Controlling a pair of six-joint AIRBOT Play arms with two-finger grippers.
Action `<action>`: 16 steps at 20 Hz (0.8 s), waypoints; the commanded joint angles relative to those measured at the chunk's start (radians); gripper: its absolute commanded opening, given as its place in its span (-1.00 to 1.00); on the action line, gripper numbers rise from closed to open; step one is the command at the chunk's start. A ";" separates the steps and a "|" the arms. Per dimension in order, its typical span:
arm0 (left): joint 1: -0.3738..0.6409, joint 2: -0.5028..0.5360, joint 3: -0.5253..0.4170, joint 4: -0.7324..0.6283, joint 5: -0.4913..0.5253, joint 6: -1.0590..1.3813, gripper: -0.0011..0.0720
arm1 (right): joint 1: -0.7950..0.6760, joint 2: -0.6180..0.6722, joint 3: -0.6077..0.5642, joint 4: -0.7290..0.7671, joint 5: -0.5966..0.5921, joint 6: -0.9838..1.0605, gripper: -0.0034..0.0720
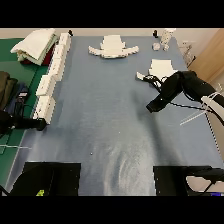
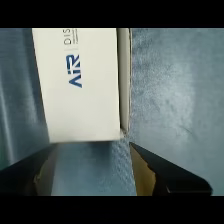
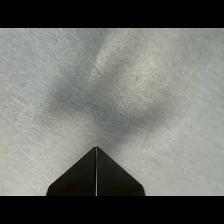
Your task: Fold the box.
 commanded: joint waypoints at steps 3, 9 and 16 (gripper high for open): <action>0.005 0.171 0.111 0.152 -0.416 -0.246 0.92 | 0.000 0.000 0.001 0.001 0.000 0.000 -0.90; -0.060 0.365 0.132 0.011 -0.609 -0.378 0.86 | 0.000 0.000 0.001 0.001 0.000 0.000 -0.90; -0.374 0.211 0.240 -0.177 -0.504 -0.493 -0.93 | 0.000 0.000 0.001 0.001 0.000 0.000 -0.90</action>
